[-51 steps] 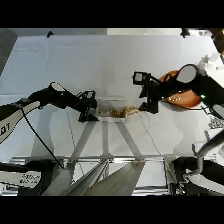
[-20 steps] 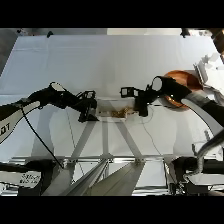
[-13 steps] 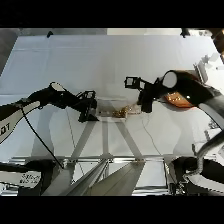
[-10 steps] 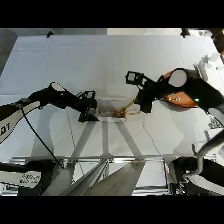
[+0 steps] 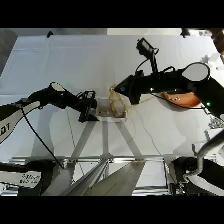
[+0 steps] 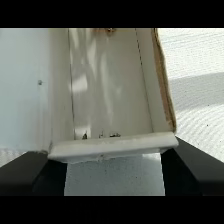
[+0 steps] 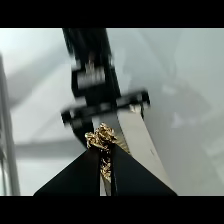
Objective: Fold the box and place the chain.
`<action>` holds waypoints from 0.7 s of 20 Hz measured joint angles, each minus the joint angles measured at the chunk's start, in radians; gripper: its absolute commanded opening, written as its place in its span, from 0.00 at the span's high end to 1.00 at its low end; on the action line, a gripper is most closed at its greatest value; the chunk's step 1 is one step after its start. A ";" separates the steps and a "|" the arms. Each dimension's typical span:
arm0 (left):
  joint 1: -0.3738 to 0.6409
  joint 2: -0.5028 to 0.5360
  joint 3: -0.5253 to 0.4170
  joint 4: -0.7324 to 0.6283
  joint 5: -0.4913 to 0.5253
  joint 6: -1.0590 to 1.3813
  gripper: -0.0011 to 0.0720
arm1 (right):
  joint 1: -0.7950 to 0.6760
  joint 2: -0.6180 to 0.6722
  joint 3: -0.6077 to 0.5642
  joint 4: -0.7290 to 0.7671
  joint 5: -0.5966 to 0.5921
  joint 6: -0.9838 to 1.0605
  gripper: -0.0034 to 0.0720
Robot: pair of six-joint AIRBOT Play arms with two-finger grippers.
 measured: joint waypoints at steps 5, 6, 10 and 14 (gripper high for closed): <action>0.000 0.000 0.000 0.000 0.000 0.000 0.78 | 0.000 0.001 0.000 -0.066 -0.018 0.005 0.93; 0.000 0.000 0.000 0.000 0.000 0.000 0.78 | 0.000 -0.001 0.000 -0.096 -0.017 0.013 0.93; 0.000 0.000 0.000 0.000 0.000 0.000 0.78 | 0.000 -0.028 -0.002 -0.169 0.020 0.040 0.93; 0.000 0.000 0.000 0.000 0.000 0.000 0.78 | 0.019 -0.066 -0.002 -0.169 0.036 0.050 0.94</action>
